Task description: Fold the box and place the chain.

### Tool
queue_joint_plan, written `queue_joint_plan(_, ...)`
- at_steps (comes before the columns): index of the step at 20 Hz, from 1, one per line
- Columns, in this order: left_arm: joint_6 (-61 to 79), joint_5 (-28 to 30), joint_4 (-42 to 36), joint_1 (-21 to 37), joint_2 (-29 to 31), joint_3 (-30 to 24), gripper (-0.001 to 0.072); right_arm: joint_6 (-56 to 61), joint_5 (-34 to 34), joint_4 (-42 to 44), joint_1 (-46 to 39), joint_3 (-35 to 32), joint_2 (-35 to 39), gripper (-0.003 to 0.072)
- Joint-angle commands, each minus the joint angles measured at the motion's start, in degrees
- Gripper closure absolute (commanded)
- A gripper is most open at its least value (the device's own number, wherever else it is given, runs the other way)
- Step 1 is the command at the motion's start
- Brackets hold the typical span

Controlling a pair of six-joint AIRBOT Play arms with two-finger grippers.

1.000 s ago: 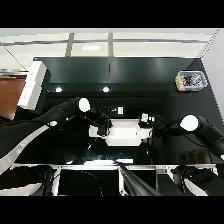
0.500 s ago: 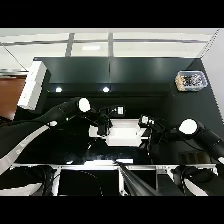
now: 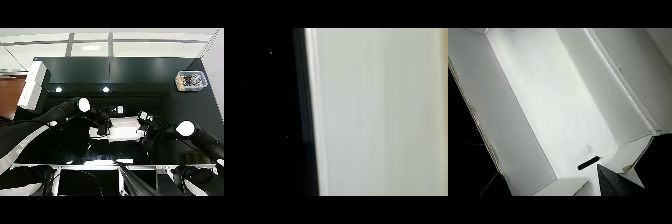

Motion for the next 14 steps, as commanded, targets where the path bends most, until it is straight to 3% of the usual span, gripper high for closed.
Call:
queue_joint_plan(1, 0.2, 0.1, 0.0, 0.0, 0.0, 0.0, 0.0686, -1.6, -3.1, -1.5, 0.2, 0.7, 0.5, 0.0014)
queue_joint_plan(7, 0.2, 0.1, 0.0, 0.0, 0.0, 0.0, 0.0686, -8.3, -3.1, -4.7, 0.2, 5.3, 0.8, 0.0014)
queue_joint_plan(14, 0.2, 0.0, 0.0, 0.0, 0.0, 0.0, 0.0686, -8.3, -1.0, -6.7, 0.2, 5.5, 0.7, 0.0014)
